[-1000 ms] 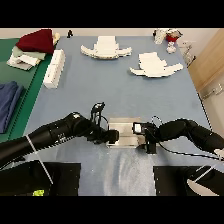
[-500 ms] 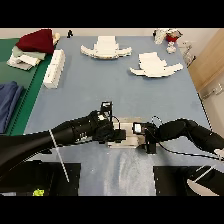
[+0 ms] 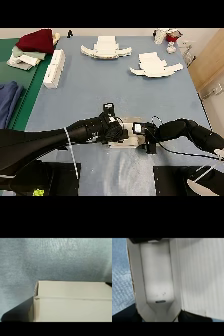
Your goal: Fold the box.
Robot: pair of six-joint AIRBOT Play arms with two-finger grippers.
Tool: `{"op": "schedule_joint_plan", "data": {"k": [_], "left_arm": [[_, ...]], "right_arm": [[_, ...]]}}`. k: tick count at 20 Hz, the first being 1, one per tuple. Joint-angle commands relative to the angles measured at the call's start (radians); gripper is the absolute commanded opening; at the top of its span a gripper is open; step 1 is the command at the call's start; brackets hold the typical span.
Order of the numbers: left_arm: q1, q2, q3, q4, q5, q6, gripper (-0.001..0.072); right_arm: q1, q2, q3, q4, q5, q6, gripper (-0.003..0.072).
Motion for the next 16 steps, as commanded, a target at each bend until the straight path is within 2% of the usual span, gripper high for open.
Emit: {"op": "schedule_joint_plan", "data": {"k": [1,4,6,15,16], "left_arm": [[-0.001,-0.025,0.029,0.021,-0.014,-0.013,0.0404],[-0.001,-0.028,0.029,0.021,-0.068,-0.013,0.0403],[-0.001,-0.035,0.029,0.023,-0.095,-0.006,0.0014],[-0.001,-0.038,0.029,0.016,-0.123,-0.019,0.0022],[-0.001,-0.039,0.029,0.015,-0.122,-0.006,0.0254]], "right_arm": [[0.000,0.000,0.001,0.000,0.000,0.000,0.0523],[0.000,0.000,0.001,0.000,0.000,0.000,0.0523],[0.000,0.000,0.001,0.000,0.000,0.000,0.0523],[0.000,0.000,0.001,0.000,0.000,0.000,0.0523],[0.000,0.000,0.001,0.000,0.000,0.000,0.0523]]}}
